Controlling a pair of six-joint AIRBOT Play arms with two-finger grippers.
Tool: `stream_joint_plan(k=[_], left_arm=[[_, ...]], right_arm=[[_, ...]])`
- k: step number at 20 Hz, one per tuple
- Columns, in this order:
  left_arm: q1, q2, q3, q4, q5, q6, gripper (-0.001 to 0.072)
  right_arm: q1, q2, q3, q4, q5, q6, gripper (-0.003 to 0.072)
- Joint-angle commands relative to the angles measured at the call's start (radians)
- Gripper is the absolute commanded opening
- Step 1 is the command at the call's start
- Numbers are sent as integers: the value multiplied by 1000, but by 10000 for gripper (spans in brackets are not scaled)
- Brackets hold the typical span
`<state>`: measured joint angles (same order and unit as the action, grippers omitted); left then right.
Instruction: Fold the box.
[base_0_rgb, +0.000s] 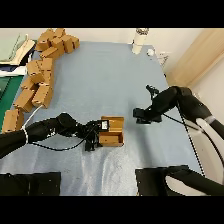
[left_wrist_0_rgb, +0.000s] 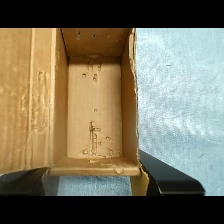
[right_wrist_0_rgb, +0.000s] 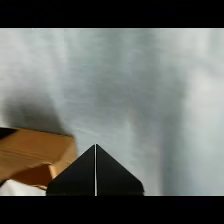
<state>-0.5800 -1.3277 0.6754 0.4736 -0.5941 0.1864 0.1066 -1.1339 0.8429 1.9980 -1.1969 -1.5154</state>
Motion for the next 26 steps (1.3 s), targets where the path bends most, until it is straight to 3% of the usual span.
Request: stream_joint_plan(k=[1, 4, 9, 14, 21, 24, 26], left_arm=[[0, 0, 0, 0, 0, 0, 449], [0, 0, 0, 0, 1, 0, 449], [0, 0, 0, 0, 0, 0, 450], [0, 0, 0, 0, 0, 0, 449], [0, 0, 0, 0, 0, 0, 450], [0, 0, 0, 0, 0, 0, 449], [0, 0, 0, 0, 0, 0, 449]], right_arm=[[-147, -223, -5, 573, -1, -558, 5], [-47, -288, -5, 623, -41, -761, 5], [100, -137, -20, 563, -45, -942, 5], [235, 71, -138, 418, 106, -946, 6], [551, 330, -336, -18, 590, -946, 6], [638, 387, -373, -126, 630, -947, 7], [695, 389, -393, -211, 614, -946, 47]])
